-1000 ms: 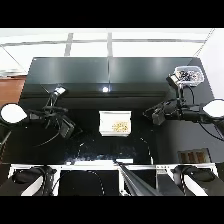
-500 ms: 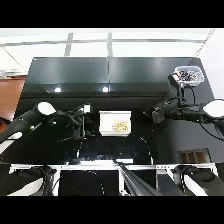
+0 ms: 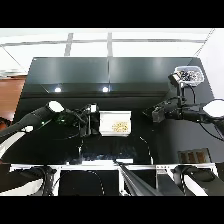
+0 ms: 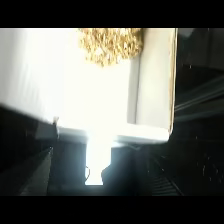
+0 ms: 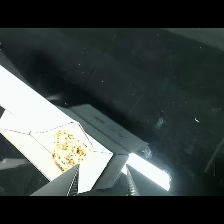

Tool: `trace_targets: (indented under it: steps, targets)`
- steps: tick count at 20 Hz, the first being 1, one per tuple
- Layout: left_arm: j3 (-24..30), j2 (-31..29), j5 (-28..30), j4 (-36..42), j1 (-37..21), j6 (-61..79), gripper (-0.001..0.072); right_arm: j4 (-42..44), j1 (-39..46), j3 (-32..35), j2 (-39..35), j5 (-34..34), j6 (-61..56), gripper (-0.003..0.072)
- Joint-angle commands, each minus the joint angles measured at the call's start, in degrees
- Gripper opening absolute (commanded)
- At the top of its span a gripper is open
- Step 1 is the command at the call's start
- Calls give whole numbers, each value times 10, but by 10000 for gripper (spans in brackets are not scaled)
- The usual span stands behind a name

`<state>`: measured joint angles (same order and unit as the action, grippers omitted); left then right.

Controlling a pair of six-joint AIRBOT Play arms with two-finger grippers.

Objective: Fold the box and place the chain.

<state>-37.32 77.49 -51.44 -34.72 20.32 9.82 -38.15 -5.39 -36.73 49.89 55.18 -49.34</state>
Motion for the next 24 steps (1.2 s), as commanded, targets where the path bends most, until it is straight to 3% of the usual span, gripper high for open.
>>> trace_targets:
  steps: [1, 10, 13, 14, 15, 16, 17, 20, 24]
  targets:
    - [-1, 4, 13, 22, 15, 21, 720, 0, 0, 0, 0, -3, 0, 346]
    - [-1, 4, 29, 24, 30, 22, 715, 0, 0, 0, 0, -18, 1, 344]
    - [-1, 4, 28, 24, 41, 22, 567, 0, 0, 0, 0, -43, 1, 344]
    - [-1, 4, 31, 24, 49, 20, 557, 0, 0, 0, 0, -52, 1, 345]
    - [-1, 4, 44, 24, 59, 1, 477, 1, 0, 0, 0, -58, 0, 351]
    - [-1, 4, 60, 23, 69, -29, 406, 2, -3, 0, 0, -65, -5, 577]
    - [-1, 4, 71, 22, 78, -48, 406, 2, -9, 0, 1, -82, -17, 711]
    - [-1, 4, 78, 21, 87, -54, 406, 4, -31, -6, 13, -179, -77, 711]
    - [-1, 3, 78, 20, 87, -54, 406, 9, -80, -54, 104, -178, -77, 710]
